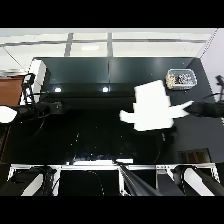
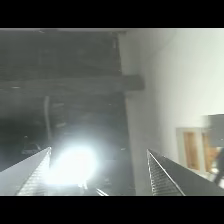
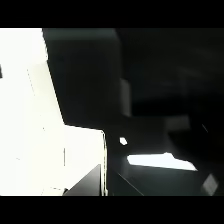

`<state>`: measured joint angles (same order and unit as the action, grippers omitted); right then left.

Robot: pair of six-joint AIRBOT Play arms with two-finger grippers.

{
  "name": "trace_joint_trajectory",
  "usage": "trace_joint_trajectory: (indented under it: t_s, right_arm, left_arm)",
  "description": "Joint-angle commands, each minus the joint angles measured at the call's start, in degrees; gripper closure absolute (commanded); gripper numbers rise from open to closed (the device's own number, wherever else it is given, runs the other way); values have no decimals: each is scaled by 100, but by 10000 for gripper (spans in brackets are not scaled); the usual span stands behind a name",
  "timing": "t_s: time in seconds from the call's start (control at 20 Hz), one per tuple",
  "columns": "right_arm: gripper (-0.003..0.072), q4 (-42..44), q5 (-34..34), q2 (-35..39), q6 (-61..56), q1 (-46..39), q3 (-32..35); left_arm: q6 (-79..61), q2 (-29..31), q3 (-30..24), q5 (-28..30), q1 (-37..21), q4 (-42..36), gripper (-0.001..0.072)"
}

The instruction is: Fold the box and place the chain.

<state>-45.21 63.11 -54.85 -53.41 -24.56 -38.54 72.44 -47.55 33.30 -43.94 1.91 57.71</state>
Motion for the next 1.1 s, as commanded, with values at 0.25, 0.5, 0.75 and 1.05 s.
trace_joint_trajectory:
  t_s: [0.25,0.5,0.75,1.05]
  right_arm:
    - [670,1869,-3982,522,-503,3797,2144]
    - [670,1869,-3985,522,-538,4190,2175]
    - [670,1858,-3886,522,-533,4288,2175]
    - [670,1858,-3845,522,-531,4288,2175]
  left_arm:
    - [-1403,-1899,407,-341,890,-2745,12]
    - [-2039,-3825,1362,-1679,688,-3895,13]
    - [-2065,-4988,2413,-2378,979,-3893,13]
    - [-2859,-5910,3565,-4524,1141,-3130,227]
